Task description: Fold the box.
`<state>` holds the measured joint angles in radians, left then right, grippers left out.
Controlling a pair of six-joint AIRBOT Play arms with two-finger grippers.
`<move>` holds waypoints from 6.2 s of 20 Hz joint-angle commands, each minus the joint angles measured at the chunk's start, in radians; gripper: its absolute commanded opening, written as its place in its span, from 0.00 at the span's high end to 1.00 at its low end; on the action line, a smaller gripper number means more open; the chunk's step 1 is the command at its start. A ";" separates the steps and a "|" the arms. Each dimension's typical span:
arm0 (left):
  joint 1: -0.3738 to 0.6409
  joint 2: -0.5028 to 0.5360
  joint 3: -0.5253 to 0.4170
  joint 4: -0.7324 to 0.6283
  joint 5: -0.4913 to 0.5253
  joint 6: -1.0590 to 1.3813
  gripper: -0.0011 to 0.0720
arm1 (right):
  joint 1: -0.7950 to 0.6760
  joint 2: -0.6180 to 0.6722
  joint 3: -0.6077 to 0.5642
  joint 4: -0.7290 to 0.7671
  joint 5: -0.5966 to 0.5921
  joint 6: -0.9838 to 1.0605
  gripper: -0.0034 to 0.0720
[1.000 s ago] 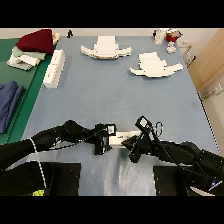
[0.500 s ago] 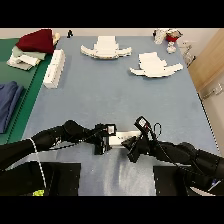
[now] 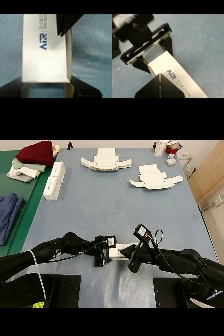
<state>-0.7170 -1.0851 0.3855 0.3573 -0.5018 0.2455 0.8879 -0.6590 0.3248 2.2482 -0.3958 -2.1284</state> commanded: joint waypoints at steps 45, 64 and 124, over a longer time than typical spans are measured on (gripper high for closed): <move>0.860 0.478 0.012 0.699 -0.239 -0.950 0.28 | -0.514 -0.582 0.721 -0.427 -0.862 0.227 0.95; 1.054 -0.306 0.471 0.623 0.188 -0.951 0.28 | -0.514 -0.582 0.721 -0.427 -0.862 0.227 0.95; 0.570 -0.156 0.686 0.582 -0.665 -1.296 0.97 | -0.514 -0.582 0.721 -0.427 -0.862 0.227 0.95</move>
<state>-0.0174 -1.2442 1.1694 0.9257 -1.1584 -0.9619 0.3740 -1.2411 1.0451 1.8210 -1.2575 -1.9015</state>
